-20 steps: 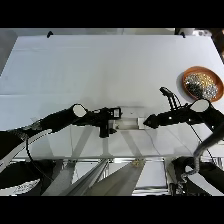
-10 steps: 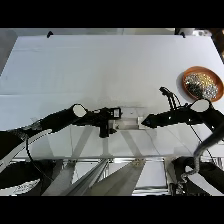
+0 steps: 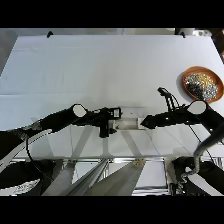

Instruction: Fold the box and place the chain.

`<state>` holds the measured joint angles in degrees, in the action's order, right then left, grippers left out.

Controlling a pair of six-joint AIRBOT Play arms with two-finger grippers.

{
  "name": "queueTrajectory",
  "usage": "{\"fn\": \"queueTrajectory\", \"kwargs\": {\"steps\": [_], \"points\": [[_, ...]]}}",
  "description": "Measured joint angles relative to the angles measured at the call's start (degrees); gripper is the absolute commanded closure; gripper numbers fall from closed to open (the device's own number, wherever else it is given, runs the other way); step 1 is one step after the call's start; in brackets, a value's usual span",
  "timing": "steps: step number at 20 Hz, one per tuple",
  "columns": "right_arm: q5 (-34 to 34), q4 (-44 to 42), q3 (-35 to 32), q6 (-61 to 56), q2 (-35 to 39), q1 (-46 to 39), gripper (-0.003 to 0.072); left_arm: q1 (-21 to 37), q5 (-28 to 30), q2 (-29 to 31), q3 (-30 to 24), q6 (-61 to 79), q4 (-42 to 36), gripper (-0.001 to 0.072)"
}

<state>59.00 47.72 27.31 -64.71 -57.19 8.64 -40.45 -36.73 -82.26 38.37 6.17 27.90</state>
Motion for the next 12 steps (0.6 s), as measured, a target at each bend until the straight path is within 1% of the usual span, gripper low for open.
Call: {"fn": "queueTrajectory", "kwargs": {"steps": [6, 12], "points": [[-5.7, 3.3, 0.0, -5.3, 0.4, 8.0, 0.0251, 0.0, 0.0, 0.0, 0.0, 0.0, 0.0, 0.0576], [-9.4, 8.7, 1.6, -12.1, 0.4, 12.6, 0.0262, 0.0, 0.0, 0.0, 0.0, -0.1, 0.0, 0.0576]]}}
